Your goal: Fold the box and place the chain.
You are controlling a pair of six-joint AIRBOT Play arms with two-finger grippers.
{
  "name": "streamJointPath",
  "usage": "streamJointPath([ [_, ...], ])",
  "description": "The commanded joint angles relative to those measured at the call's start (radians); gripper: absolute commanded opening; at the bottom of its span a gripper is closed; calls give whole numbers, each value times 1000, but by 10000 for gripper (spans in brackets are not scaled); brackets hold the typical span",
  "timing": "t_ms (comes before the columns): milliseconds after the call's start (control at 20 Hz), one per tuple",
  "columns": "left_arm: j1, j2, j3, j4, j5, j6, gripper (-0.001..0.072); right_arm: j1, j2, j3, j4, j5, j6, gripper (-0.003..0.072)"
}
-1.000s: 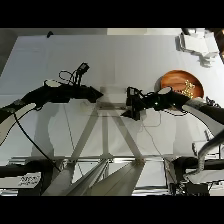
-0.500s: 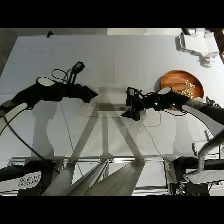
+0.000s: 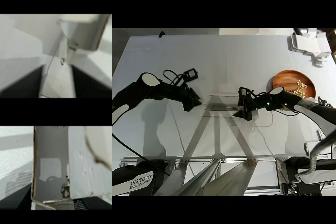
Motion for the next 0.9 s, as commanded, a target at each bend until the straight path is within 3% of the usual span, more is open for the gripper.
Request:
streamJointPath([
  [0,-26,-34,2,-6,-26,161,515,0,0,1,0,0,0,395],
  [300,-65,-140,2,-19,-34,325,490,0,0,1,0,0,0,395],
  [550,-72,-155,2,-19,-37,334,486,0,0,1,0,0,0,395],
  [600,-71,-154,2,-18,-39,334,468,0,0,1,0,0,0,395],
  [650,-71,-153,2,-20,-45,335,384,0,0,1,0,0,0,395],
  [700,-71,-153,2,-20,-55,335,350,0,0,1,0,0,0,395],
  [850,-71,-153,2,-20,-55,343,338,0,0,1,0,0,0,395],
])
